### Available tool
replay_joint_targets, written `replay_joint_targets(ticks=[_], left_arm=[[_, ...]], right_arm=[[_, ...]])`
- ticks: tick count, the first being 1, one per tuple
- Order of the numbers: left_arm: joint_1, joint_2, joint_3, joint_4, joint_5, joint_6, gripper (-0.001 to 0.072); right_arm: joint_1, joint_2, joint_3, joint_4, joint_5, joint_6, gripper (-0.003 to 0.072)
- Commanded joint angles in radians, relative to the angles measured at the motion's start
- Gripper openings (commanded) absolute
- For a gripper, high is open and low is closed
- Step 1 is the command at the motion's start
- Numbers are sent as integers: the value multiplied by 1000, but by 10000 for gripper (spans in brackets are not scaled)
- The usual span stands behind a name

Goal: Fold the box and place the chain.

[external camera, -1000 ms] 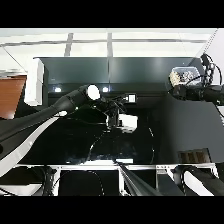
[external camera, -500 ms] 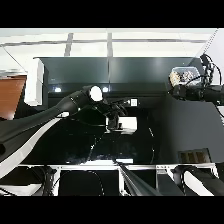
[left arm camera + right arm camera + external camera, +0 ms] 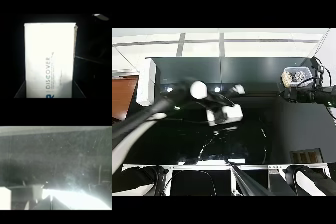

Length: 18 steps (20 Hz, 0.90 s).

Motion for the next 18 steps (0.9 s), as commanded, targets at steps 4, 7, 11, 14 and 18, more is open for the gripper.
replay_joint_targets(ticks=[4, 7, 11, 14, 18], left_arm=[[536, 313, -89, 238, -325, -498, 318], [856, 345, -227, 243, -344, -525, 319], [1101, 324, -284, 262, -314, -495, 319], [1161, 320, -284, 261, -155, -494, 318], [1161, 233, -284, 173, -75, -371, 312]], right_arm=[[0, -1, -1, -7, 58, 0, 17], [3, 0, -1, -8, 57, 0, 17], [3, 0, -1, -47, 60, 1, 17], [3, 0, -1, -47, 60, 1, 17], [3, -1, -1, -47, 60, 1, 17]])
